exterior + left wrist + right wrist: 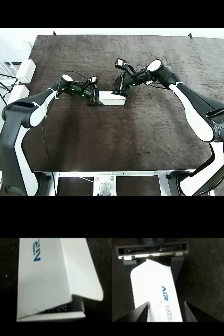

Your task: Fold the box and place the chain.

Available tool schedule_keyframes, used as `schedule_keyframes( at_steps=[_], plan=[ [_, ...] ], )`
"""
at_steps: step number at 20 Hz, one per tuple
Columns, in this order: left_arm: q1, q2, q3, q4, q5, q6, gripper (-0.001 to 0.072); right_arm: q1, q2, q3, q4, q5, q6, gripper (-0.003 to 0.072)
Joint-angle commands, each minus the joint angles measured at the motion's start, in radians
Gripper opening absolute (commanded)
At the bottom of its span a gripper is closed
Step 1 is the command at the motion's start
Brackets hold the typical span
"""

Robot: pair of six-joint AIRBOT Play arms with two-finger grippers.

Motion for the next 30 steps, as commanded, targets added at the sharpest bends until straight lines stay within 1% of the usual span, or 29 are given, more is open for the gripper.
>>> schedule_keyframes(
  at_steps=[1, 2, 12, 20, 26, 28, 30],
  plan=[
    [0.000, 0.000, 0.001, 0.001, -0.002, 0.000, 0.0457, 0.000, 0.001, 0.001, -0.007, 0.064, -0.003, 0.0502],
    [0.000, 0.000, 0.001, 0.001, -0.002, 0.000, 0.0458, 0.000, 0.001, 0.001, -0.008, 0.077, -0.003, 0.0484],
    [0.000, 0.000, 0.001, 0.001, -0.002, 0.000, 0.0457, 0.005, 0.002, 0.001, 0.001, 0.110, 0.001, 0.0486],
    [0.000, 0.000, 0.001, 0.001, -0.002, 0.000, 0.0458, 0.005, -0.014, 0.001, -0.025, 0.001, 0.001, 0.0486],
    [0.000, 0.000, 0.001, 0.001, -0.002, 0.000, 0.0457, 0.005, -0.012, 0.002, -0.003, 0.006, 0.001, 0.0482],
    [0.000, 0.000, 0.001, 0.001, -0.002, 0.000, 0.0458, 0.005, -0.012, 0.002, 0.001, 0.031, 0.001, 0.0344],
    [0.000, 0.000, 0.001, 0.001, -0.002, 0.000, 0.0458, 0.005, -0.012, 0.002, 0.001, 0.048, 0.001, 0.0258]
  ],
)
